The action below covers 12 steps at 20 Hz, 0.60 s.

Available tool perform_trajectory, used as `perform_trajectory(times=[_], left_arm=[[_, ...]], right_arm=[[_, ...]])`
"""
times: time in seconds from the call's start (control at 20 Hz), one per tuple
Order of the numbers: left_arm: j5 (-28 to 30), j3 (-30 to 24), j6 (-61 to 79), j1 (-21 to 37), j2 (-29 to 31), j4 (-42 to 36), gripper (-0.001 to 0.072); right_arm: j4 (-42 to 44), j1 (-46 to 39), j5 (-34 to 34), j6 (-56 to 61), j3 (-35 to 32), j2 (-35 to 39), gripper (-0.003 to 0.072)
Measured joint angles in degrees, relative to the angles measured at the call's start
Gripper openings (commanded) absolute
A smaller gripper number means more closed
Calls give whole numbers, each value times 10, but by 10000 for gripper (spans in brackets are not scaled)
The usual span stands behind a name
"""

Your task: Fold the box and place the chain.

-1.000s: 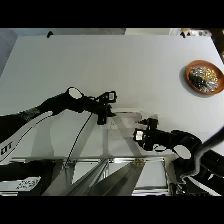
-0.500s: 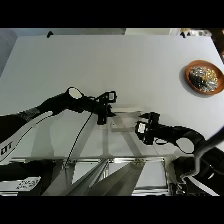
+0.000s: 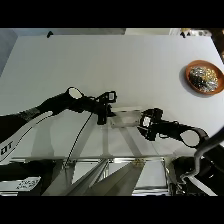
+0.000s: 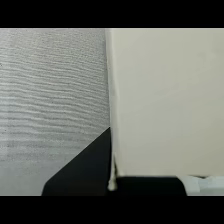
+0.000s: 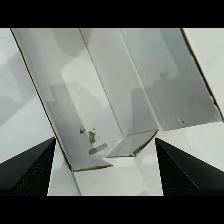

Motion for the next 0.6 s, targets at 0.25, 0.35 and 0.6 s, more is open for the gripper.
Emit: perform_trajectory(times=[0.25,0.35,0.6], left_arm=[[0,0,0,0,0,0,9],[0,0,0,0,0,0,9],[0,0,1,0,0,0,9]], right_arm=[[51,-39,10,-56,0,-15,695],[92,-47,16,-97,0,-29,695],[167,-62,32,-205,2,-71,695]])
